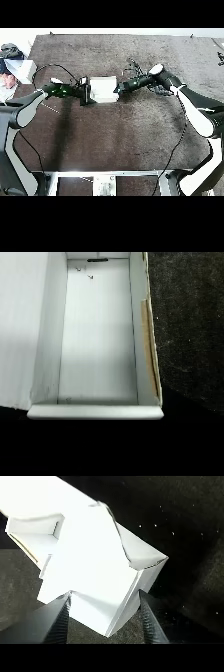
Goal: Fold the box and place the chain.
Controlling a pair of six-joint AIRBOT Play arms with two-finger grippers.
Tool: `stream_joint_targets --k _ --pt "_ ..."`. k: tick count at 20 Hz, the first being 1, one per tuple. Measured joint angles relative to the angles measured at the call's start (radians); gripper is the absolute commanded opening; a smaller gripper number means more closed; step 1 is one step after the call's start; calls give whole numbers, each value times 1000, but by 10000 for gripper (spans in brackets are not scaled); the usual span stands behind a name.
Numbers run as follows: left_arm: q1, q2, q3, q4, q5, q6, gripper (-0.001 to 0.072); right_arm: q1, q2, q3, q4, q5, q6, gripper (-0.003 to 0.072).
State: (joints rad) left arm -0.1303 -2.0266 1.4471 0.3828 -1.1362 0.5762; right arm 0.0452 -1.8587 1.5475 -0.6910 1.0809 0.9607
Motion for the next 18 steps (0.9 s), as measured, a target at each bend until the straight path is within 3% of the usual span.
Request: stream_joint_targets --k 18 --pt "0 0 0 -1 0 0 205 144 -19 98 -436 -110 336 464"
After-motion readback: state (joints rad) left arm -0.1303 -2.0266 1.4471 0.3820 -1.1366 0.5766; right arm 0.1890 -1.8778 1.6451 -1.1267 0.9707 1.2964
